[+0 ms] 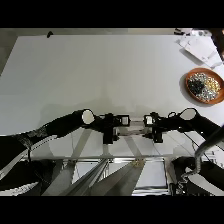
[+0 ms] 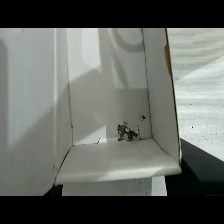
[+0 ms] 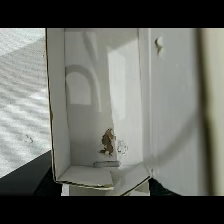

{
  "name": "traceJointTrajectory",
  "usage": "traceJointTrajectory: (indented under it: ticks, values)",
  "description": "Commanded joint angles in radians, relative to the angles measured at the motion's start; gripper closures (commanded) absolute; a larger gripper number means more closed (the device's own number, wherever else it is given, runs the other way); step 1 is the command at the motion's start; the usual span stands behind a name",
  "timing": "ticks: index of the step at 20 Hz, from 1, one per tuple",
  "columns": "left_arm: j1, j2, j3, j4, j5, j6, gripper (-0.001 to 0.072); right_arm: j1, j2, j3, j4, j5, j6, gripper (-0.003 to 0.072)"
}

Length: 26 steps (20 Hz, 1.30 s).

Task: Fold the box and place the chain.

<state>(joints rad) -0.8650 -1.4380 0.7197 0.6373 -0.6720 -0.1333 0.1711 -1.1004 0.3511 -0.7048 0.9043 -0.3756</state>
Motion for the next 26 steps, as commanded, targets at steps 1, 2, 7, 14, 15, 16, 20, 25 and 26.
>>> traceJointTrajectory:
  ticks: [1, 2, 7, 14, 15, 16, 20, 25, 26]
  values:
    - [-0.003, 0.0, -0.001, -0.001, -0.028, 0.002, 0.0453, 0.0, -0.001, 0.0, 0.002, 0.0, 0.001, 0.0301]
    - [-0.003, 0.0, -0.001, -0.001, -0.028, 0.002, 0.0453, 0.0, -0.001, 0.0, 0.002, 0.0, 0.001, 0.0301]
    - [-0.003, 0.0, -0.001, -0.001, -0.028, 0.002, 0.0453, 0.0, -0.001, 0.0, 0.007, -0.003, 0.001, 0.0301]
    - [-0.003, 0.0, -0.001, -0.001, -0.023, 0.002, 0.0417, 0.0, -0.001, 0.0, 0.031, -0.007, 0.003, 0.0374]
    - [-0.003, 0.0, -0.001, -0.001, -0.021, 0.002, 0.0412, 0.0, -0.001, 0.0, 0.031, 0.0, 0.027, 0.0189]
    - [-0.003, 0.0, -0.001, -0.001, -0.018, 0.002, 0.0412, 0.0, 0.0, 0.0, 0.031, -0.001, 0.05, -0.0034]
    - [-0.002, 0.0, -0.001, 0.0, -0.012, 0.002, 0.0412, 0.0, 0.076, 0.002, -0.043, -0.003, 0.118, -0.0026]
    - [0.0, 0.001, -0.001, 0.015, -0.011, 0.002, 0.0413, 0.0, 0.249, 0.002, -0.293, 0.039, 0.302, -0.0031]
    - [0.0, 0.001, -0.001, 0.016, -0.005, 0.002, 0.0413, 0.0, 0.279, 0.002, -0.331, 0.072, 0.319, -0.0032]
